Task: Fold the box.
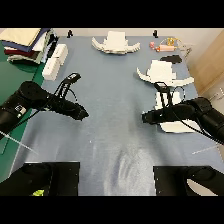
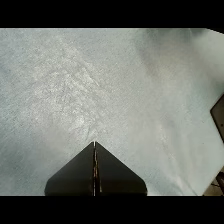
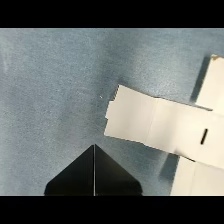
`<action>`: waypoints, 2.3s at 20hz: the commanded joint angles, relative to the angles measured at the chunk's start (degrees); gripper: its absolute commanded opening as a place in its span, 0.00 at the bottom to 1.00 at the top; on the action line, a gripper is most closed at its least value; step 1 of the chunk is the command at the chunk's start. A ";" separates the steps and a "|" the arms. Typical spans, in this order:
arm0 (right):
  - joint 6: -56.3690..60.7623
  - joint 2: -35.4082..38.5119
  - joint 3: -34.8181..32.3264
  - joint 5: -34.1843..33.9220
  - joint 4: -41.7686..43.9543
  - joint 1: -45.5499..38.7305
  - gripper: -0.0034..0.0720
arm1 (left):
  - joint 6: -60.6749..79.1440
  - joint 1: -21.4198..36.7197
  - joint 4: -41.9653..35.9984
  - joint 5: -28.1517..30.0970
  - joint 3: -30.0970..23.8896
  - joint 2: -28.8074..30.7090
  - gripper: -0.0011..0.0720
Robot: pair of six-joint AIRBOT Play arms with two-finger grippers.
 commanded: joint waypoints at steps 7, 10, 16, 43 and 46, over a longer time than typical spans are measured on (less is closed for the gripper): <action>0.00 -0.02 0.07 0.00 0.00 -0.04 0.05 | 0.02 0.00 0.00 0.02 -0.02 0.02 0.04; 0.00 -0.02 0.07 0.00 0.02 -0.02 0.05 | 0.02 0.00 0.00 0.02 -0.02 0.02 0.04; 0.00 -0.02 0.07 0.22 0.44 -0.02 0.05 | 0.02 0.00 0.00 0.04 -0.02 0.02 0.04; -20.13 -34.75 37.05 -30.01 -11.06 -61.94 0.69 | -15.08 0.11 -7.41 5.99 0.81 -2.91 0.88; -26.93 -39.01 37.94 -31.87 -3.61 -64.28 0.69 | -16.57 0.11 -7.89 5.64 0.83 -3.21 0.88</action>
